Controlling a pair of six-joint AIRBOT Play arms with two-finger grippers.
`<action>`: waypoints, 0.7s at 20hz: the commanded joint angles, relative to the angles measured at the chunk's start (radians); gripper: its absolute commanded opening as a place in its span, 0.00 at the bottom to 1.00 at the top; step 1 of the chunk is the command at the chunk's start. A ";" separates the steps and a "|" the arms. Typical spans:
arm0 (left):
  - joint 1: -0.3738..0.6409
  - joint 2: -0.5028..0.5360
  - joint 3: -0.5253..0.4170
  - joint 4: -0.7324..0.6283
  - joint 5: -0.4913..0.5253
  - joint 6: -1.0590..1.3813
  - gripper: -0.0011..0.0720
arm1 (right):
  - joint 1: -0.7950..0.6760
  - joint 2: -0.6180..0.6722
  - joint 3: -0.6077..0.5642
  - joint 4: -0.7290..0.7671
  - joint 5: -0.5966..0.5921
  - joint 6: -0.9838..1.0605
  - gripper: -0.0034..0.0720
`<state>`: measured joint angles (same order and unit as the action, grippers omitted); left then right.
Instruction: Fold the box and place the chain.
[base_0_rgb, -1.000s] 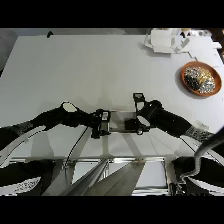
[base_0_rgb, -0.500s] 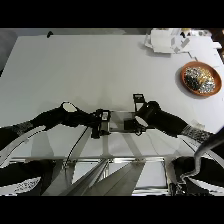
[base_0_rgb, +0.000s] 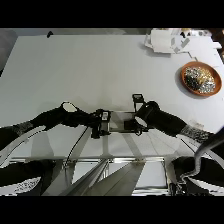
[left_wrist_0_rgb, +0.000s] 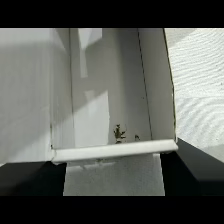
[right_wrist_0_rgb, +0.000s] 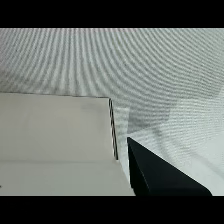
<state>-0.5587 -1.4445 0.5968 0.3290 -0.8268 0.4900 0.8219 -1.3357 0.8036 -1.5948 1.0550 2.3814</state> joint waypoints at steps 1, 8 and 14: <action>0.000 0.001 0.000 0.000 0.000 0.000 0.22 | -0.003 0.001 0.000 -0.006 -0.008 0.001 0.26; 0.000 0.001 0.000 0.000 0.000 0.000 0.22 | -0.003 0.003 0.000 0.002 -0.020 -0.004 0.45; 0.000 0.001 0.000 0.000 0.000 0.000 0.22 | -0.003 0.124 0.000 -0.006 0.056 -0.005 0.50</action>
<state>-0.5587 -1.4445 0.5968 0.3290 -0.8265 0.4904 0.8185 -1.2690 0.8036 -1.5940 1.0668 2.3764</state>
